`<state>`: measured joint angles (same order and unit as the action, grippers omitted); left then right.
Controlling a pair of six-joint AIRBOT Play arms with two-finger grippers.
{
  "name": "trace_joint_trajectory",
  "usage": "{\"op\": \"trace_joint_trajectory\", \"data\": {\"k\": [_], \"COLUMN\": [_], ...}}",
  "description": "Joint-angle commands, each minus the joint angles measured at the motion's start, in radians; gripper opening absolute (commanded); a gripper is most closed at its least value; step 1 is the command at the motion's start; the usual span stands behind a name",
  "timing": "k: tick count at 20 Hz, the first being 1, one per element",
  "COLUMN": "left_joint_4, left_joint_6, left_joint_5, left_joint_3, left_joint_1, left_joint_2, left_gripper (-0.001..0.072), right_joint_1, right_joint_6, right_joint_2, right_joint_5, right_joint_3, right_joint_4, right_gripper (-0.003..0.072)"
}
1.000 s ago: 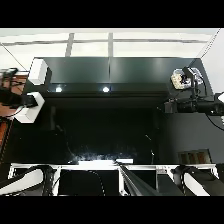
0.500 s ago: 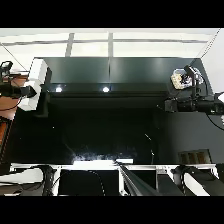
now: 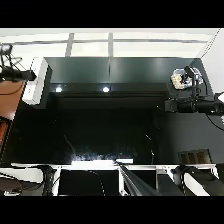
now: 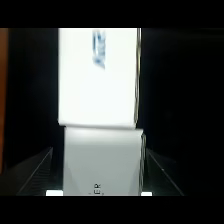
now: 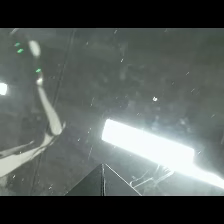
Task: Fold the box and place the chain.
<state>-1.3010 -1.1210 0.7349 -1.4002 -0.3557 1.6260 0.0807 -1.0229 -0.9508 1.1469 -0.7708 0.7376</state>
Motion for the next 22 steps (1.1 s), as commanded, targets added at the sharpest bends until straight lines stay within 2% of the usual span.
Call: {"op": "trace_joint_trajectory", "data": {"k": [1, 2, 3, 4, 6, 7, 8, 10, 13, 14, 16, 17, 18, 22], "left_joint_4": [0.006, 0.009, 0.022, 0.072, 0.182, 0.214, 0.222, 0.219, 0.209, 0.209, 0.210, 0.211, 0.210, 0.210], "left_joint_6": [-0.056, -0.114, -0.178, -0.177, -0.144, -0.125, -0.110, -0.067, -0.064, -0.064, -0.064, -0.064, -0.064, -0.064], "left_joint_5": [0.164, 0.220, 0.273, 0.317, 0.353, 0.329, 0.278, 0.127, -0.140, -0.231, -0.352, -0.360, -0.361, -0.362], "left_joint_3": [-0.124, -0.151, -0.167, -0.167, -0.127, -0.078, -0.005, 0.206, 0.596, 0.723, 0.911, 0.964, 0.999, 1.014], "left_joint_1": [0.015, 0.025, 0.032, 0.036, 0.063, 0.094, 0.139, 0.270, 0.460, 0.499, 0.530, 0.530, 0.528, 0.528], "left_joint_2": [-0.050, -0.077, -0.106, -0.146, -0.242, -0.306, -0.383, -0.573, -0.838, -0.908, -1.014, -1.057, -1.095, -1.154], "left_gripper": [0.0715, 0.0664, 0.0327, 0.0026, 0.0023, 0.0022, 0.0022, 0.0022, 0.0023, 0.0023, 0.0026, 0.0026, 0.0026, 0.0027], "right_joint_1": [0.000, 0.000, 0.003, 0.003, 0.008, 0.008, 0.008, -0.009, -0.068, -0.083, -0.087, -0.084, -0.085, -0.085], "right_joint_6": [-0.009, -0.005, 0.006, 0.005, -0.006, -0.023, -0.031, -0.023, 0.040, 0.040, 0.040, 0.040, 0.040, 0.040], "right_joint_2": [0.000, 0.001, 0.001, 0.001, 0.003, 0.014, 0.042, 0.121, 0.199, 0.199, 0.194, 0.194, 0.194, 0.194], "right_joint_5": [0.042, 0.047, 0.068, 0.114, 0.261, 0.283, 0.245, 0.054, -0.277, -0.375, -0.553, -0.611, -0.618, -0.605], "right_joint_3": [0.000, -0.001, -0.012, -0.042, -0.147, -0.182, -0.193, -0.162, -0.014, 0.048, 0.162, 0.195, 0.206, 0.206], "right_joint_4": [0.000, 0.001, 0.018, 0.061, 0.185, 0.225, 0.235, 0.225, 0.222, 0.224, 0.229, 0.261, 0.290, 0.291], "right_gripper": [0.0014, 0.0014, 0.0014, 0.0014, 0.0014, 0.0013, 0.0013, 0.0013, 0.0013, 0.0013, 0.0013, 0.0014, 0.0014, 0.0014]}}
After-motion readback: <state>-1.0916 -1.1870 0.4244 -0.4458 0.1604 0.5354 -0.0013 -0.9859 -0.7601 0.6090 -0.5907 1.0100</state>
